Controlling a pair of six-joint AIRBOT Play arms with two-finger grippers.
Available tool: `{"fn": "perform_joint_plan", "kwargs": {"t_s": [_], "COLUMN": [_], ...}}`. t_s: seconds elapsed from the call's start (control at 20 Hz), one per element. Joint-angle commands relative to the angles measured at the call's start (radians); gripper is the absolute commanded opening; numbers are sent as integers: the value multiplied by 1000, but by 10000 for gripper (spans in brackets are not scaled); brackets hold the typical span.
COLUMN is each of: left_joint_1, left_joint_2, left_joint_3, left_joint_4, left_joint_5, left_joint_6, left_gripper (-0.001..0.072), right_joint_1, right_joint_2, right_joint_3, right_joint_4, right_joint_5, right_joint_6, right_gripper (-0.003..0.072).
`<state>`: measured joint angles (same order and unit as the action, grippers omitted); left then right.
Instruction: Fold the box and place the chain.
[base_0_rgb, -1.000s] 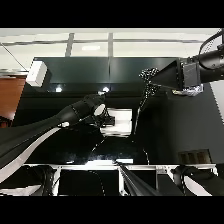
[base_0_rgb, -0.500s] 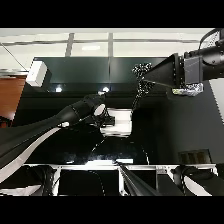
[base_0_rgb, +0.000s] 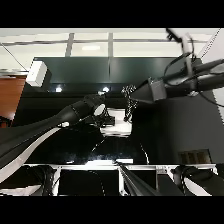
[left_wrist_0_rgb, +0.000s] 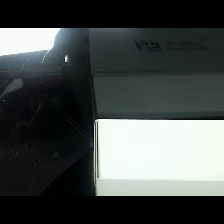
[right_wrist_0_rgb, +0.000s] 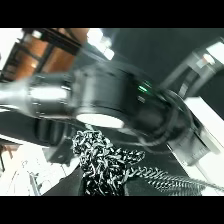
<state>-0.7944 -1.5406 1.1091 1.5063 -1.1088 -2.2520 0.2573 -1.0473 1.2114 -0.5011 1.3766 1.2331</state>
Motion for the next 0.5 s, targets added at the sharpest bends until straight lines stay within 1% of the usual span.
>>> {"fn": "perform_joint_plan", "kwargs": {"t_s": [0.0, 0.2, 0.3, 0.45], "left_joint_1": [0, 0, 0, 0], "left_joint_2": [0, 0, 0, 0], "left_joint_3": [0, 0, 0, 0], "left_joint_4": [0, 0, 0, 0], "left_joint_5": [0, 0, 0, 0], "left_joint_6": [0, 0, 0, 0], "left_gripper": [29, 29, 29, 29], "right_joint_1": [13, 50, 81, 109], "right_joint_2": [-1, -3, -10, -17], "right_joint_3": [-125, -273, -329, -360], "right_joint_4": [-35, -52, -58, -102], "right_joint_5": [-63, -219, -287, -359], "right_joint_6": [0, 0, 0, 0], "right_gripper": [11, 12, 12, 13]}}
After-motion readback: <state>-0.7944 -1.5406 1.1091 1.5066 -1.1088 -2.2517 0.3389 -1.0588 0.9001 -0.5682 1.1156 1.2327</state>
